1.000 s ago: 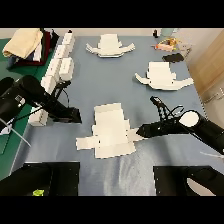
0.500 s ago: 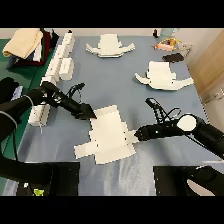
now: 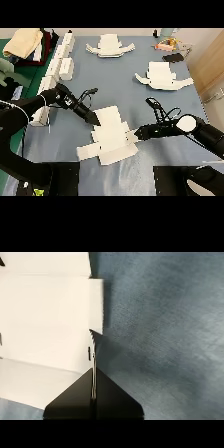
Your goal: Fold the box.
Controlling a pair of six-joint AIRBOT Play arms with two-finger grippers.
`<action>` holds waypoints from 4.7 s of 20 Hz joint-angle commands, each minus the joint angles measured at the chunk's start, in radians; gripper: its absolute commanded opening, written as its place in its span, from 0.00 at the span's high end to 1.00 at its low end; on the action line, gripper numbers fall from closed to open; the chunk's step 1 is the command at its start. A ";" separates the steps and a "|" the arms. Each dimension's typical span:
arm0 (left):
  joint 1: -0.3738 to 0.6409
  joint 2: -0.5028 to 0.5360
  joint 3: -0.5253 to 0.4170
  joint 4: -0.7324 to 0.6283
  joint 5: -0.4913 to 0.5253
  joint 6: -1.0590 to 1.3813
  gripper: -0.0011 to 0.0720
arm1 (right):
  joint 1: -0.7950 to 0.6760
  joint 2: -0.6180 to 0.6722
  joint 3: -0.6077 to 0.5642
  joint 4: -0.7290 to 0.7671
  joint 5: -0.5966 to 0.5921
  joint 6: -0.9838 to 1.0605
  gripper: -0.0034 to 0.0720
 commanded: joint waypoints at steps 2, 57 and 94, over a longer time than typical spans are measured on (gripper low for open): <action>-0.013 -0.003 0.019 -0.011 -0.013 0.027 0.97 | 0.000 0.001 0.000 -0.018 -0.009 0.000 0.95; -0.524 0.559 -0.370 0.181 0.774 0.414 0.97 | 0.000 0.059 0.092 -0.731 -0.019 0.768 0.95; -0.524 0.559 -0.371 0.180 0.772 0.414 0.97 | 0.718 0.077 0.047 -1.138 0.110 0.789 0.01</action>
